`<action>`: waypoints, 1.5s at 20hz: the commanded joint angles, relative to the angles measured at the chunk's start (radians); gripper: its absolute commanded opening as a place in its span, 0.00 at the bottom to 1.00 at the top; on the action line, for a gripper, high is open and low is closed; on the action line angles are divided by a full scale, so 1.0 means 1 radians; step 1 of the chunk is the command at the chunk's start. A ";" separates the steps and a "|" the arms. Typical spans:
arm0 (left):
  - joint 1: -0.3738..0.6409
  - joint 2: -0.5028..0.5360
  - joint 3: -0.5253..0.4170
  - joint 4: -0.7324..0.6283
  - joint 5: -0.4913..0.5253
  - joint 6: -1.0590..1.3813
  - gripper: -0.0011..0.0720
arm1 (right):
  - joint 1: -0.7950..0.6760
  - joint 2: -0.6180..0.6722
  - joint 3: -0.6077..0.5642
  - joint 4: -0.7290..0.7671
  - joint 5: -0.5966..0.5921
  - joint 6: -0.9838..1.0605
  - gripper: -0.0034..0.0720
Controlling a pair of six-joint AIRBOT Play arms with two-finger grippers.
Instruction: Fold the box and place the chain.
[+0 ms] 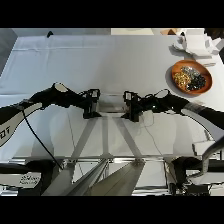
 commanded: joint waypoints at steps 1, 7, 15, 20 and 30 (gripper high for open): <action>0.001 0.012 -0.033 0.005 0.018 0.000 0.97 | 0.000 0.000 0.000 -0.001 0.001 0.000 0.57; 0.000 0.016 -0.055 0.007 0.006 0.026 0.96 | 0.000 0.000 0.001 -0.001 0.001 -0.001 0.57; 0.000 0.016 -0.055 0.007 0.002 0.023 0.39 | 0.000 0.000 0.000 -0.001 0.001 0.000 0.57; -0.001 0.016 -0.054 0.007 0.002 0.023 0.39 | 0.000 0.000 0.001 -0.001 0.001 0.000 0.57; -0.001 0.016 -0.054 0.007 0.003 0.023 0.39 | 0.000 0.000 0.001 -0.001 0.001 -0.001 0.57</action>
